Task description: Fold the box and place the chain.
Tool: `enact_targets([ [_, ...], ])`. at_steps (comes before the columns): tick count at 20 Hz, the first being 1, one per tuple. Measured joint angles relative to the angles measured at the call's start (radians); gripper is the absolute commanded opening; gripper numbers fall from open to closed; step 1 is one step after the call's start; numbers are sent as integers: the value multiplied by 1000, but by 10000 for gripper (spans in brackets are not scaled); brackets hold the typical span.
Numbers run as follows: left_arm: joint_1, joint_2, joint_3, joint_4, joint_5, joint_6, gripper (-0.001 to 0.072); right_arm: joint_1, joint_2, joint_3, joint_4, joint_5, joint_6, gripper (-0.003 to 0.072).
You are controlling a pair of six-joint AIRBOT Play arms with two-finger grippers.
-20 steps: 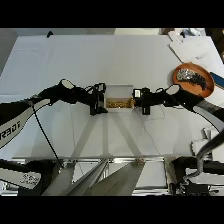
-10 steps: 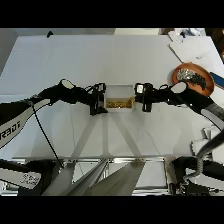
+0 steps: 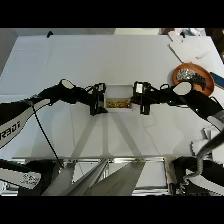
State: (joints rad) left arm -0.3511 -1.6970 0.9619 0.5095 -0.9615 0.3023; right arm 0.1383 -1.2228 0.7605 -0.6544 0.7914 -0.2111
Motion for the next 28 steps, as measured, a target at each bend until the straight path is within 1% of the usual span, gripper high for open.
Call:
enact_targets([
  [2, 0, 0, 0, 0, 0, 0, 254, 58, 2, 0, 3, -46, 11, 12],
  [7, 0, 0, 0, 0, 0, 0, 254, 181, -22, 0, 8, -270, 175, 10],
  [9, 0, 0, 0, 0, 0, 0, 254, 212, -45, 5, 8, -333, 233, 10],
  [14, 0, 0, 0, 0, 0, 0, 254, 272, -109, 60, 9, -397, 298, 10],
  [17, 0, 0, 0, 0, 0, 0, 254, 298, -145, 98, 9, -409, 310, 10],
  [21, 0, 0, 0, 0, 0, 0, 254, 312, -166, 117, 8, -413, 317, 20],
  [22, 0, 0, 0, 0, 0, 0, 254, 314, -168, 119, 8, -413, 318, 88],
  [24, 0, 0, 0, 0, 0, 0, 254, 315, -171, 122, 8, -414, 319, 479],
  [25, 0, 0, 0, 0, 0, 0, 254, 316, -171, 122, 7, -413, 319, 513],
  [28, 0, 0, 0, 0, 0, 0, 254, 316, -158, 124, 4, -396, 325, 513],
])
